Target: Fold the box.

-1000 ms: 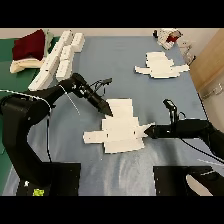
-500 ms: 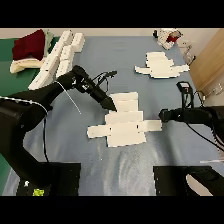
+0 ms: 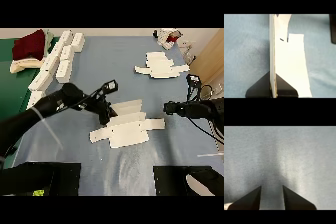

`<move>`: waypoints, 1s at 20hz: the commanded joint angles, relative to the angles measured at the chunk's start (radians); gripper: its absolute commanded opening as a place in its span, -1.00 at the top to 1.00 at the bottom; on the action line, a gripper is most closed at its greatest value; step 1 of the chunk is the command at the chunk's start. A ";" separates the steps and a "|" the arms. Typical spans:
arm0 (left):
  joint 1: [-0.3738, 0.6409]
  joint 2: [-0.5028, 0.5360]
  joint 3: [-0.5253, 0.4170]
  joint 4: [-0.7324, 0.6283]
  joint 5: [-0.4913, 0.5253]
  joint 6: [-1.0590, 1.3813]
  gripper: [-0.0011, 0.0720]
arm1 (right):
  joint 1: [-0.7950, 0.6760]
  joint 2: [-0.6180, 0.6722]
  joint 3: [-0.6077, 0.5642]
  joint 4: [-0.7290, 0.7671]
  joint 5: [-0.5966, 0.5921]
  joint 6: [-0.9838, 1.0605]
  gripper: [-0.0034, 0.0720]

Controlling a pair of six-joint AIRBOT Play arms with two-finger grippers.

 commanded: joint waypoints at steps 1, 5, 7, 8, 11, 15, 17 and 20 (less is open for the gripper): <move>-0.109 0.186 -0.195 -0.016 0.251 0.175 0.94 | 0.000 -0.034 0.003 0.032 -0.004 0.030 -0.01; -0.225 0.192 -0.262 -0.016 0.308 0.175 0.93 | 0.000 -0.045 0.003 0.061 0.000 0.030 0.33; -0.251 0.165 -0.269 -0.016 0.348 0.173 0.93 | 0.000 -0.045 0.003 0.066 0.000 0.030 0.33; -0.252 0.149 -0.269 -0.016 0.356 0.171 0.93 | 0.000 -0.045 0.003 0.072 0.000 0.030 0.33; -0.249 0.120 -0.267 -0.014 0.378 0.171 0.93 | 0.000 -0.045 0.003 0.079 -0.002 0.030 0.33; -0.151 0.127 -0.182 -0.004 0.204 0.117 0.93 | 0.001 -0.045 0.003 0.099 -0.006 0.030 0.33; -0.071 0.124 -0.139 -0.005 0.056 0.118 0.93 | 0.001 -0.045 0.003 0.109 -0.009 0.030 0.33; 0.004 0.124 -0.116 -0.008 -0.022 0.119 0.93 | 0.001 -0.045 0.003 0.109 -0.008 0.030 0.33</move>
